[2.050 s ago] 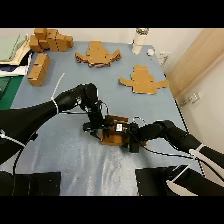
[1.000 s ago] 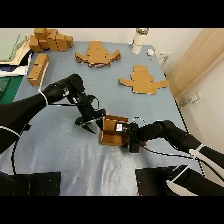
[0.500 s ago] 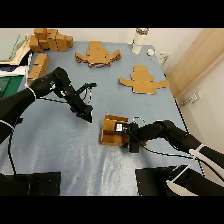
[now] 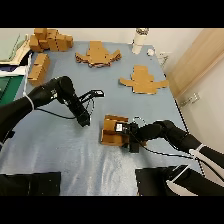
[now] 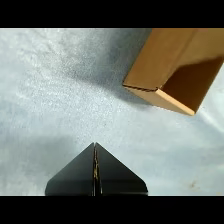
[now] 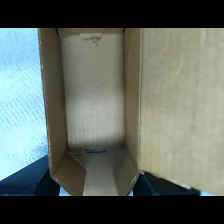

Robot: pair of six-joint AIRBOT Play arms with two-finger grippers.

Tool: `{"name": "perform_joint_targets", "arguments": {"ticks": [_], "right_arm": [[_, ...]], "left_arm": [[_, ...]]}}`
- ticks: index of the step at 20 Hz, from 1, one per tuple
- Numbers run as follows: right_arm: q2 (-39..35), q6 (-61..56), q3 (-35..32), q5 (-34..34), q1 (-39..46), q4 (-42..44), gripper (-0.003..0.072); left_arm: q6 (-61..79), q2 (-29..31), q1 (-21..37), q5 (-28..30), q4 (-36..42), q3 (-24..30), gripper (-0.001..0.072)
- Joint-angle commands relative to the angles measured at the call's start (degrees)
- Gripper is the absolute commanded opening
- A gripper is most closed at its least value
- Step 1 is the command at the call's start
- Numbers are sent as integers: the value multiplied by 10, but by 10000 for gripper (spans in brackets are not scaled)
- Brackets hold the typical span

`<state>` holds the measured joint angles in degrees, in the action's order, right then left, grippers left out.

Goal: Fold the box.

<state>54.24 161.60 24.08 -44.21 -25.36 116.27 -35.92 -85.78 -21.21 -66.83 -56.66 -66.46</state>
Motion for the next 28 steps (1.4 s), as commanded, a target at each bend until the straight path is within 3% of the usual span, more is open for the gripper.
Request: {"name": "perform_joint_targets", "arguments": {"ticks": [1, 3, 4, 5, 11, 16, 28], "right_arm": [[0, 0, 0, 0, 0, 0, 472], [0, 0, 0, 0, 0, 0, 471], [0, 0, 0, 0, 0, 0, 472], [0, 0, 0, 0, 0, 0, 472], [0, 0, 0, 0, 0, 0, 471], [0, 0, 0, 0, 0, 0, 472], [0, 0, 0, 0, 0, 0, 472]], "left_arm": [[189, 55, -4, 82, 93, 103, 8], [368, 62, -4, 82, 186, 158, 46], [414, 59, -4, 97, 218, 177, 475], [428, 53, -7, 132, 236, 191, 678], [461, 33, -14, 148, 229, 197, 695], [472, 33, -42, 212, 247, 197, 695], [470, 34, -56, 183, 245, 197, 694]]}}
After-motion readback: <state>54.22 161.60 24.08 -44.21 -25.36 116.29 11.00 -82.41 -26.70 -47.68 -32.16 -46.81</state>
